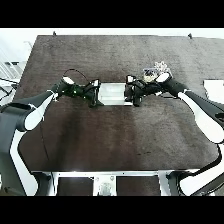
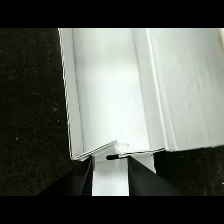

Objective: Fold the box and place the chain.

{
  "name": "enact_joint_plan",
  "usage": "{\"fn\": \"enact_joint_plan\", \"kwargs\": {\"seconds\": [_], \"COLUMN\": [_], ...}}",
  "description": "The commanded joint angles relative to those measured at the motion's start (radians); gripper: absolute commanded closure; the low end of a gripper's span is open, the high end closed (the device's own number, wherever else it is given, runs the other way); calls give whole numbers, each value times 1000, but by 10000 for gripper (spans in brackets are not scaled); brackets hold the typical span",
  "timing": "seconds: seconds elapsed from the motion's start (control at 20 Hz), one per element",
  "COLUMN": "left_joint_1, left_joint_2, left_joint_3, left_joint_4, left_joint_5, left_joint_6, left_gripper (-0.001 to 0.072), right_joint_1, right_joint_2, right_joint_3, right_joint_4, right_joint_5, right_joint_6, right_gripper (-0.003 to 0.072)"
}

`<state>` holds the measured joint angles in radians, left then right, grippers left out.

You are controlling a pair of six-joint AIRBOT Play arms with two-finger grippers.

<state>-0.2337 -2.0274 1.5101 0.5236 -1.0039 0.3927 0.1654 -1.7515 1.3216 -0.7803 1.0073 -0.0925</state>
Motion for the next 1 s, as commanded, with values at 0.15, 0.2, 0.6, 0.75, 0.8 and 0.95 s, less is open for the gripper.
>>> {"fn": "enact_joint_plan", "kwargs": {"seconds": [0.15,0.2,0.6,0.75,0.8,0.95], "left_joint_1": [0,0,1,1,1,1], "left_joint_2": [0,0,0,0,0,0], "left_joint_3": [0,0,0,0,0,0], "left_joint_4": [0,0,0,0,0,0], "left_joint_5": [0,0,0,0,0,0], "left_joint_6": [0,0,0,0,0,0], "left_gripper": [364,364,364,364,364,364], "right_joint_1": [43,52,61,61,61,61], "right_joint_2": [-7,-8,-10,-10,-10,-9], "right_joint_3": [0,0,0,0,0,0], "right_joint_4": [39,39,35,35,35,20], "right_joint_5": [-24,-30,-93,-99,-99,-98], "right_joint_6": [-15,-17,-18,-18,-18,-16], "right_gripper": [469,469,215,96,74,62]}}
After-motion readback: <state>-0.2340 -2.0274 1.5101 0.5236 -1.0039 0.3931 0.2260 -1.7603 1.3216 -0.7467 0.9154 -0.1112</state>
